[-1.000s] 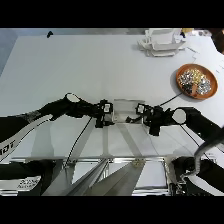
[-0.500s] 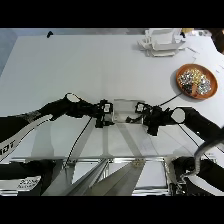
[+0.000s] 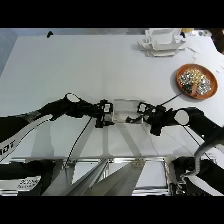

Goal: Fold the box and place the chain.

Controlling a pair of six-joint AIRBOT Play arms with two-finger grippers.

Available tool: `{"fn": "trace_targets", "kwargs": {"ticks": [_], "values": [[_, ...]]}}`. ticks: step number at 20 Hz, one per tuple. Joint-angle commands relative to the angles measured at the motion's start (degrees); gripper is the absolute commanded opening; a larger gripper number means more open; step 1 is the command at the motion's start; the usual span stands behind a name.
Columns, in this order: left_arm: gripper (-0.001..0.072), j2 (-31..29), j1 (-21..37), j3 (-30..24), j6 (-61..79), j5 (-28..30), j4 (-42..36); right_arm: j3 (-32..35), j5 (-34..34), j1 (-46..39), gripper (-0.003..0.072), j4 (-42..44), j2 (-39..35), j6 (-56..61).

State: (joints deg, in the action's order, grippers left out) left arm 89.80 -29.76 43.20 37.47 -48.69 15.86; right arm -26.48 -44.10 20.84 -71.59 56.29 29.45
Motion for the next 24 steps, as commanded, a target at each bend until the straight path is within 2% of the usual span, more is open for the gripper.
{"fn": "trace_targets", "kwargs": {"ticks": [1,6,11,16,19,24], "values": [[0.0086,-0.04,0.02,0.04,0.02,0.02,0.00,-0.15,-5.38,-0.02,0.0010,-6.45,-6.14,3.76],[0.0086,-0.04,0.02,0.04,0.02,0.00,0.02,-1.81,-10.14,-0.02,0.0009,-2.60,-17.55,3.76],[0.0086,-0.04,0.02,0.04,0.02,0.00,0.00,-5.79,-7.98,-0.02,0.0007,7.61,-24.74,3.72],[0.0086,-0.04,0.02,0.04,0.02,0.02,0.00,-7.93,-1.16,0.00,0.0007,20.13,-24.96,3.52],[0.0086,-0.04,0.02,0.04,0.02,0.02,0.00,-7.91,0.70,0.00,0.0007,26.23,-24.55,3.50],[0.0086,-0.04,0.02,0.04,0.02,0.02,0.00,-7.91,-0.81,1.01,0.0009,28.72,-16.15,3.48]]}}
